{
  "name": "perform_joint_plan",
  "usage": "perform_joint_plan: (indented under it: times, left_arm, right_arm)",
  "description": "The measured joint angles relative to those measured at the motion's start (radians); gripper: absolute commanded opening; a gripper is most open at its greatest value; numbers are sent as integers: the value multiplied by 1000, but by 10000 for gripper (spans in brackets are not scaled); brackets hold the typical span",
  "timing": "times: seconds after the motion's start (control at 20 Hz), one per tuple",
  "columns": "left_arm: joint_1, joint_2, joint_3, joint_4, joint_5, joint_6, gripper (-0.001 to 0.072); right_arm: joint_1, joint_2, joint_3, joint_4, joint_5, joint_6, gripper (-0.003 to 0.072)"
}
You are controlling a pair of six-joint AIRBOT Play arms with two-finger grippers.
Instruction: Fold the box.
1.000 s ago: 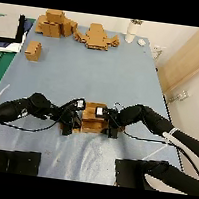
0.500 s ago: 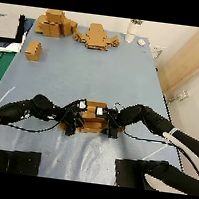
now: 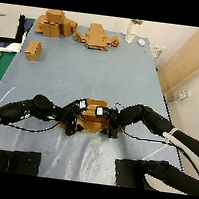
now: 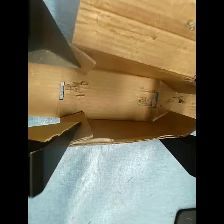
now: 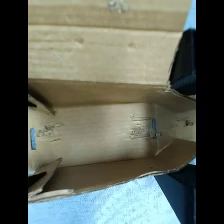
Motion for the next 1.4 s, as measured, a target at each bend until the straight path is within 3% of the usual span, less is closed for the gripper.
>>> perform_joint_plan:
  times: [0.1, 0.25, 0.3, 0.35, 0.4, 0.65, 0.7, 0.9, 1.15, 1.4]
  left_arm:
    - [0, 0, -2, -5, -3, 1, 673]
    - [0, 0, -4, -12, -7, 1, 640]
    - [0, 0, -4, -13, -8, 1, 464]
    - [0, 0, -4, -15, -7, -2, 182]
    - [0, 0, -4, -16, -9, -4, 106]
    - [0, 5, -4, -12, -11, -18, 100]
    - [0, 11, -4, -6, -11, -29, 14]
    - [19, 69, -4, 121, -10, -173, 14]
    - [40, 213, -4, 422, -48, -569, 14]
    - [57, 377, -4, 747, -95, -1259, 13]
  right_arm:
    - [0, 0, 0, 0, 0, -2, 522]
    - [0, 0, 0, 0, 0, -2, 522]
    - [0, 0, 0, 0, 0, -2, 522]
    - [0, 0, 0, 0, 0, -1, 522]
    - [-1, 0, 0, 0, 0, -1, 522]
    - [0, 0, 0, 0, 0, 0, 522]
    - [0, 0, 0, 0, 0, 0, 522]
    - [0, 0, 0, 0, 0, 0, 522]
    - [0, 0, 0, 0, 0, 0, 522]
    - [0, 0, 0, 0, 0, -1, 522]
